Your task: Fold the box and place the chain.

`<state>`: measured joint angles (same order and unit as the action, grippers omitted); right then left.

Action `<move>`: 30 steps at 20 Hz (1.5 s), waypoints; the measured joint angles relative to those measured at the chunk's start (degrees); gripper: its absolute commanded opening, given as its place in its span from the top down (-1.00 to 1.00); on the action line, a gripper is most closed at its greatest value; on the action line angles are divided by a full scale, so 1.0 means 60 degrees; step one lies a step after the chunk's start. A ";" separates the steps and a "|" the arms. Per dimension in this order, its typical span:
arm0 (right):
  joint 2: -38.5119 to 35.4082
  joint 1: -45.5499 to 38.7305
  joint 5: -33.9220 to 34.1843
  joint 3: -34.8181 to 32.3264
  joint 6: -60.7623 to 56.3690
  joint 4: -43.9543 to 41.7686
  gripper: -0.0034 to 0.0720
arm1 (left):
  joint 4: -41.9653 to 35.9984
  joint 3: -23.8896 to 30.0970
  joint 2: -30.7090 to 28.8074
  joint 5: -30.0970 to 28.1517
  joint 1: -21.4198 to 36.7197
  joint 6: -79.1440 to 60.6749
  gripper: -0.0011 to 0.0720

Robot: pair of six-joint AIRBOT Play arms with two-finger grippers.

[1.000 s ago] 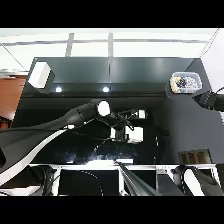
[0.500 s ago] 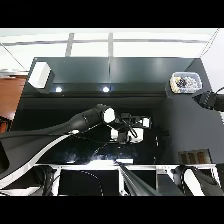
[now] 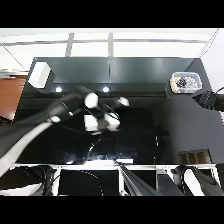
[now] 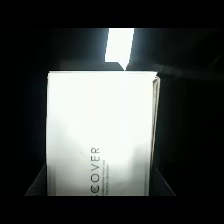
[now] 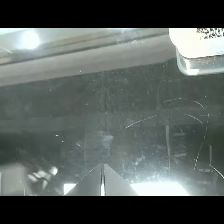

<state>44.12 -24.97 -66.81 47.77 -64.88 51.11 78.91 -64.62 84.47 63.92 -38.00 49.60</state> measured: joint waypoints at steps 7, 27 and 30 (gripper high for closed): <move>0.0000 0.0000 0.0033 0.0000 0.0000 0.0000 0.88 | 0.1290 0.0007 -0.0444 0.2714 0.6014 0.3169 0.37; 0.0000 0.0000 0.0266 0.0000 -0.0160 -0.0007 0.88 | -0.0630 -0.2204 0.1228 -0.0648 1.0306 0.0761 0.37; 0.0000 0.0000 0.0302 0.0000 -0.0157 -0.0007 0.88 | -0.0342 -0.2685 0.1727 -0.0463 1.0149 0.0718 0.36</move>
<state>44.12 -24.97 -64.99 47.77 -65.82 51.07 76.86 -80.73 94.83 61.14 22.90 53.91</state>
